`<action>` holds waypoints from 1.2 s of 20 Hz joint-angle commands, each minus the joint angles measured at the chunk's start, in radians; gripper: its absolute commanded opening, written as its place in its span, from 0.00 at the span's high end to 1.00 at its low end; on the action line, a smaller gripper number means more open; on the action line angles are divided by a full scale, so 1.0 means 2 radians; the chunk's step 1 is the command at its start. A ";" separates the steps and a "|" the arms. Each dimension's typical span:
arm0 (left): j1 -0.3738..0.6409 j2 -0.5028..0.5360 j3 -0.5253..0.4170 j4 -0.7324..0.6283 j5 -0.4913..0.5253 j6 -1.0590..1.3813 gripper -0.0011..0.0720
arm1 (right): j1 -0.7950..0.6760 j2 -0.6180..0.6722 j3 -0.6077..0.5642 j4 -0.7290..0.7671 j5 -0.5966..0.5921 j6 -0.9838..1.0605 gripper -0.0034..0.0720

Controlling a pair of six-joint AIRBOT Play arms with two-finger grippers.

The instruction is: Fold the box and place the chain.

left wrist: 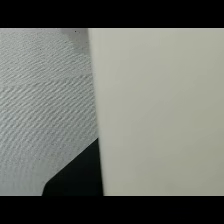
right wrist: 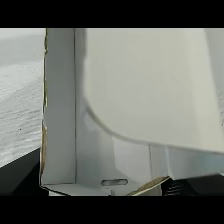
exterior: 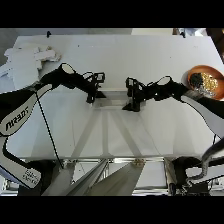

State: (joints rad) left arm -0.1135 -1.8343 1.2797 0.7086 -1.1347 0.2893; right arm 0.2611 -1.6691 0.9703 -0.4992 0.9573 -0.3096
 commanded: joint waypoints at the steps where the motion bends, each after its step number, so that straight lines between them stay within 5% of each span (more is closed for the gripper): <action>1: 0.000 0.000 0.000 0.000 0.000 0.000 0.96 | 0.000 -0.008 0.000 0.001 -0.002 -0.005 0.08; 21: 0.000 0.000 0.000 0.000 0.000 0.000 0.96 | 0.002 -0.019 0.001 0.000 -0.002 -0.001 0.09; 22: 0.000 0.000 0.000 0.000 0.000 0.000 0.96 | 0.002 -0.019 0.001 0.000 -0.002 -0.001 0.12; 24: 0.000 0.000 0.000 0.000 0.000 0.000 0.96 | 0.002 -0.019 0.001 0.000 -0.001 -0.001 0.38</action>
State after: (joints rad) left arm -0.1135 -1.8343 1.2797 0.7082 -1.1347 0.2890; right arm 0.2638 -1.7084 0.9718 -0.4965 0.9451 -0.3119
